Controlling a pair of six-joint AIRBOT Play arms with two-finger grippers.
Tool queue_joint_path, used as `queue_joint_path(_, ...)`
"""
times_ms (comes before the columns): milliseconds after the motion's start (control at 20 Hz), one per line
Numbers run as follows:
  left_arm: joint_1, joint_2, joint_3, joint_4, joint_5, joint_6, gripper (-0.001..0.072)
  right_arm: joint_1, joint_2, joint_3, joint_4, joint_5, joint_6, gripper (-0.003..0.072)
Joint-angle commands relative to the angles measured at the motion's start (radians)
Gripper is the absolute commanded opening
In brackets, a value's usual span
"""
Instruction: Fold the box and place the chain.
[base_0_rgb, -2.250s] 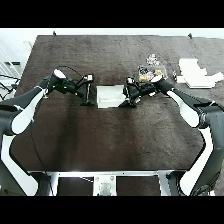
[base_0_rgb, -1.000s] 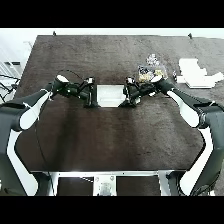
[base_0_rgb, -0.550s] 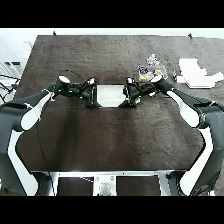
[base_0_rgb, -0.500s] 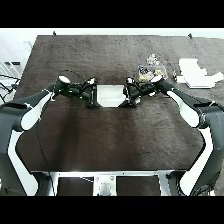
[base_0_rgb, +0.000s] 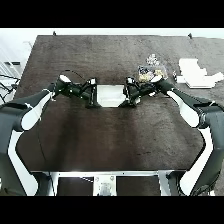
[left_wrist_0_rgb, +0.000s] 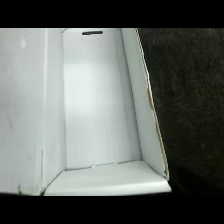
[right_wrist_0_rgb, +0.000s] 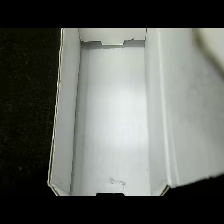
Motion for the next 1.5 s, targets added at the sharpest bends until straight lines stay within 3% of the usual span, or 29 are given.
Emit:
queue_joint_path(0, -0.003, 0.000, 0.006, 0.018, 0.000, -0.003, 0.0715, 0.001, 0.000, 0.000, 0.000, 0.000, 0.000, 0.0583)
queue_joint_path(450, -0.008, -0.001, 0.006, 0.027, 0.000, -0.031, 0.0694, 0.001, 0.000, 0.000, 0.000, 0.000, 0.000, 0.0583)
queue_joint_path(500, -0.008, -0.001, 0.006, 0.029, -0.003, -0.035, 0.0616, 0.001, 0.000, 0.000, 0.000, 0.000, 0.000, 0.0583)
queue_joint_path(550, -0.008, -0.001, 0.006, 0.035, -0.011, -0.038, 0.0442, 0.001, 0.000, 0.000, 0.000, 0.000, 0.000, 0.0583)
queue_joint_path(650, -0.008, -0.001, 0.002, 0.045, 0.004, -0.038, 0.0346, 0.001, 0.000, 0.000, 0.000, 0.000, 0.000, 0.0583)
queue_joint_path(1450, -0.008, -0.001, 0.001, 0.063, 0.051, -0.037, 0.0349, 0.001, 0.000, 0.000, 0.000, 0.000, 0.000, 0.0583)
